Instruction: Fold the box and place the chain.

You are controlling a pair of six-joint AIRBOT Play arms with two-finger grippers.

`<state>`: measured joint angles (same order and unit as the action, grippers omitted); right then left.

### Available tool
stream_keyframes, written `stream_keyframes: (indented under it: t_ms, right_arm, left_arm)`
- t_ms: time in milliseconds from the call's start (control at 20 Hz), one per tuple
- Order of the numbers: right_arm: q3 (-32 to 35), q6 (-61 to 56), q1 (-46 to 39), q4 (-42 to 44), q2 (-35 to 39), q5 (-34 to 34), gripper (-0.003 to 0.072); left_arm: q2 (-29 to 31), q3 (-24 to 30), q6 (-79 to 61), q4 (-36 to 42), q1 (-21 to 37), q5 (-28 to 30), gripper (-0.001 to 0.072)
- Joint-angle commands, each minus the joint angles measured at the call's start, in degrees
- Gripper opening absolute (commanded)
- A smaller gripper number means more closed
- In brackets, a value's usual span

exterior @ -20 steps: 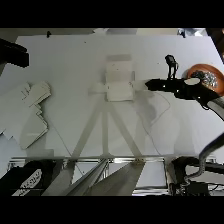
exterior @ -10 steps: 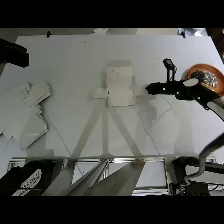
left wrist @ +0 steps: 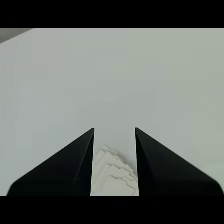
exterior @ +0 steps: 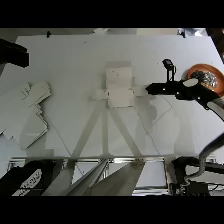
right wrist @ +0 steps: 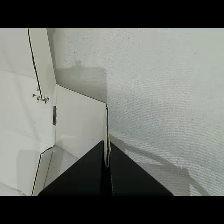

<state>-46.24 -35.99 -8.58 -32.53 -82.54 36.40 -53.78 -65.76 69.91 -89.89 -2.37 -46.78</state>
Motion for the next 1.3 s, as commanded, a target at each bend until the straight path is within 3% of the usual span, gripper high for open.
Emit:
stream_keyframes:
  t_ms: [0, 150, 300, 400, 550, 850, 950, 1100, 1250]
  right_arm:
    - [0.04, -0.02, 0.07, 0.0, -0.02, 0.02, 0.0009]
    - [0.04, -0.02, 0.07, 0.0, -0.02, 0.02, 0.0009]
    - [0.04, -0.02, 0.07, 0.0, -0.02, 0.02, 0.0009]
    - [0.04, -0.02, 0.07, 0.0, -0.02, 0.0, 0.0009]
    - [0.04, -0.02, 0.07, -0.02, -0.02, 0.02, 0.0009]
    - [0.04, -0.02, 0.07, -0.02, -0.02, 0.02, 0.0009]
    - [0.04, -0.02, 0.07, -0.02, -0.02, 0.02, 0.0009]
    - [0.04, -0.02, 0.07, -0.02, -0.02, 0.0, 0.0009]
    - [0.04, -0.02, 0.07, -0.02, -0.02, 0.02, 0.0009]
  left_arm:
    - [0.04, -0.02, 0.0, 3.21, 0.0, -0.2, 0.0278]
    - [-0.37, -0.02, -0.02, 5.46, 0.07, 0.37, 0.0278]
    - [-4.59, -0.07, 0.0, 6.1, 0.0, 1.44, 0.0307]
    - [-9.6, -0.37, -0.07, 9.7, 0.0, 0.2, 0.058]
    - [-20.72, -6.47, -0.68, 20.41, 0.0, -6.78, 0.0585]
    - [-44.96, -26.43, -2.43, 43.85, -1.4, -19.69, 0.0587]
    - [-50.38, -30.91, -2.47, 47.21, -3.48, -20.5, 0.0649]
    - [-55.15, -34.4, -2.43, 47.69, -7.41, -18.29, 0.0649]
    - [-57.57, -34.64, -2.19, 47.69, -10.49, -14.16, 0.0648]
